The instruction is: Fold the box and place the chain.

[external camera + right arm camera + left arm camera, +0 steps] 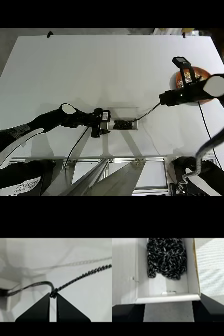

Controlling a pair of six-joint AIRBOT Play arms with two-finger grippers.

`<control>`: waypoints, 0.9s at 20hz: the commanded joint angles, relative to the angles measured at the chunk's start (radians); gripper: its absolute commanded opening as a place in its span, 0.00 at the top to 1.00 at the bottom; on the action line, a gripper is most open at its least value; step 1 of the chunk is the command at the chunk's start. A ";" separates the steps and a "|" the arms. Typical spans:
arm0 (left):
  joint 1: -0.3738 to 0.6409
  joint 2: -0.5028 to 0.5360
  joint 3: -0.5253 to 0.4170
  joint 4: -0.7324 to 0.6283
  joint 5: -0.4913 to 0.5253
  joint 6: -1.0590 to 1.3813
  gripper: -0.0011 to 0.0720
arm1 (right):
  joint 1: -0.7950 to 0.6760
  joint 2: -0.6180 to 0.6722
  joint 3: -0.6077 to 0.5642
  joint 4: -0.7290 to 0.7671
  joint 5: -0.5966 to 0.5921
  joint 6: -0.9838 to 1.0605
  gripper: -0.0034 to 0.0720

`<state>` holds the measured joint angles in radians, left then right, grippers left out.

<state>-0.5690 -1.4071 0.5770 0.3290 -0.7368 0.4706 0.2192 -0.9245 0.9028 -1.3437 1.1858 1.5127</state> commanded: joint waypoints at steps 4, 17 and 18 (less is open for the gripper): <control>0.000 0.000 0.000 0.000 0.000 0.000 0.54 | 0.227 0.176 0.000 0.125 0.055 -0.055 0.93; 0.000 0.000 0.000 0.000 0.000 0.000 0.54 | 0.480 0.100 -0.093 0.223 -0.314 -0.047 0.93; 0.000 0.000 0.000 0.000 0.000 0.000 0.54 | 0.480 0.072 -0.100 0.222 -0.317 -0.047 0.93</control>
<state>-0.5690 -1.4071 0.5770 0.3290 -0.7368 0.4706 0.6815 -0.8055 0.8295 -1.1309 0.9348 1.4647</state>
